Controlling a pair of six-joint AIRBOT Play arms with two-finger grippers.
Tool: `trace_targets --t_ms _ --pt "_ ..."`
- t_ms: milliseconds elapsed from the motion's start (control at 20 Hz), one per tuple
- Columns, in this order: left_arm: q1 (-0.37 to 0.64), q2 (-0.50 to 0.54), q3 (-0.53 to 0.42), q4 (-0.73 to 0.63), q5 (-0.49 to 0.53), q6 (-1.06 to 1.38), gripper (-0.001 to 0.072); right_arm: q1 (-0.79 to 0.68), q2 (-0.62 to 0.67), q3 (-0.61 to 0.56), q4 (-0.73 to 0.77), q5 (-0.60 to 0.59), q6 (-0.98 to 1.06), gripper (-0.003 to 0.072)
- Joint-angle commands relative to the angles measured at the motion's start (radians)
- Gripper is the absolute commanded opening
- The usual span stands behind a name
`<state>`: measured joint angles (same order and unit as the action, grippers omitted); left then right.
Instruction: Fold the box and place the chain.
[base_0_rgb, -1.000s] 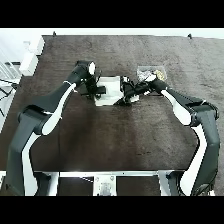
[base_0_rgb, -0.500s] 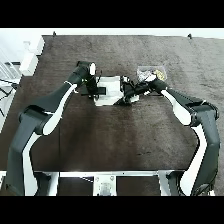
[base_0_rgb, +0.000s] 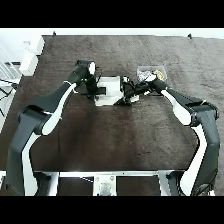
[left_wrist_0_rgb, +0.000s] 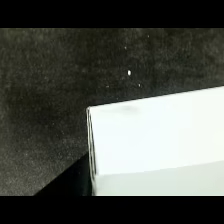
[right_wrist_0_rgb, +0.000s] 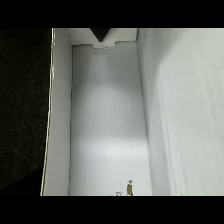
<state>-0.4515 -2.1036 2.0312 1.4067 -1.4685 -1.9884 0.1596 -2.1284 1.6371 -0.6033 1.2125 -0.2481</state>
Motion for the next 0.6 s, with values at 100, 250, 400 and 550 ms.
trace_targets --t_ms 100,250,400,550 --pt "0.000 0.003 0.022 0.005 -0.062 -0.002 0.0376 0.001 0.000 0.000 0.000 0.000 0.002 0.0456" --pt "0.001 0.007 0.022 -0.002 -0.121 0.000 0.0518 0.001 0.000 0.000 0.000 0.000 0.002 0.0456" --pt "0.001 0.055 0.023 0.001 -0.104 0.011 0.0555 0.001 0.000 0.000 0.000 0.000 0.002 0.0457" --pt "0.003 0.133 0.022 0.024 -0.093 0.045 0.0555 0.001 0.000 0.000 0.000 0.000 0.002 0.0456"
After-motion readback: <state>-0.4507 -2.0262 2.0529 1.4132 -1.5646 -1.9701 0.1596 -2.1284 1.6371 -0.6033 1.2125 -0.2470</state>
